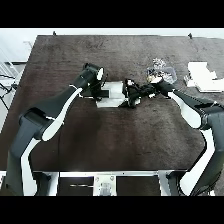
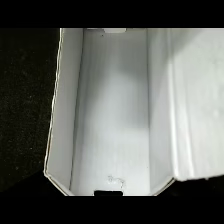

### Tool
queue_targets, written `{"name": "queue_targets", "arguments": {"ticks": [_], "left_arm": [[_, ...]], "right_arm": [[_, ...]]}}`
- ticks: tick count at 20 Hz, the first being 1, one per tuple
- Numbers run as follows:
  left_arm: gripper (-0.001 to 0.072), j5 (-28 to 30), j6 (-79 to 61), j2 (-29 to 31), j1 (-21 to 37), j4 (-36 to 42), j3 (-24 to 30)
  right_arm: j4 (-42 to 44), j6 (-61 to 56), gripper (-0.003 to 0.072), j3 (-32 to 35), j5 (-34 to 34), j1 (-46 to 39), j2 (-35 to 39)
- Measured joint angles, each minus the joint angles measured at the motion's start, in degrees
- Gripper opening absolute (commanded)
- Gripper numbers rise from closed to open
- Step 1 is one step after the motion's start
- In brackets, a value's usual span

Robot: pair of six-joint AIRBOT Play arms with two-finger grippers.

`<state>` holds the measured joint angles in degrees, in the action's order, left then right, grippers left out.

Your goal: Fold the box and place the chain.

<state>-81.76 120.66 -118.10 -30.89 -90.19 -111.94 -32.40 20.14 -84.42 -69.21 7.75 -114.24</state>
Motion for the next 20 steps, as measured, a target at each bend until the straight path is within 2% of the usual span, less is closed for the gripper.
{"name": "queue_targets", "arguments": {"ticks": [5, 6, 7, 14, 15, 16, 20], "left_arm": [[0.0022, -0.35, 0.02, -0.09, 0.0, -0.59, -0.04], [0.0195, -0.46, 0.02, -0.11, 0.0, -0.66, -0.13], [0.0282, -1.16, -0.11, -0.17, 0.0, -1.42, -0.42], [0.0283, -4.22, -0.79, 0.0, 0.07, -1.38, -2.73], [0.0312, -4.57, -0.92, 0.11, 0.07, -1.25, -2.82], [0.0373, -4.96, -1.01, 0.24, 0.07, -1.03, -2.91], [0.0372, -5.99, -1.99, 0.55, 0.11, 0.35, -3.08]], "right_arm": [[0.07, 0.02, 0.0525, 0.0, -0.04, 0.0, 0.0], [0.07, 0.04, 0.0525, 0.0, -0.02, 0.0, 0.0], [0.31, 0.11, 0.0525, 0.0, -0.22, -0.02, 0.02], [0.07, 0.11, 0.0525, -0.02, -0.15, -0.04, 0.04], [0.04, 0.13, 0.0525, -0.02, -0.2, -0.04, 0.04], [-0.02, 0.13, 0.0525, -0.02, -0.2, -0.04, 0.04], [-0.24, 0.13, 0.0525, -0.02, -0.2, -0.07, 0.04]]}}
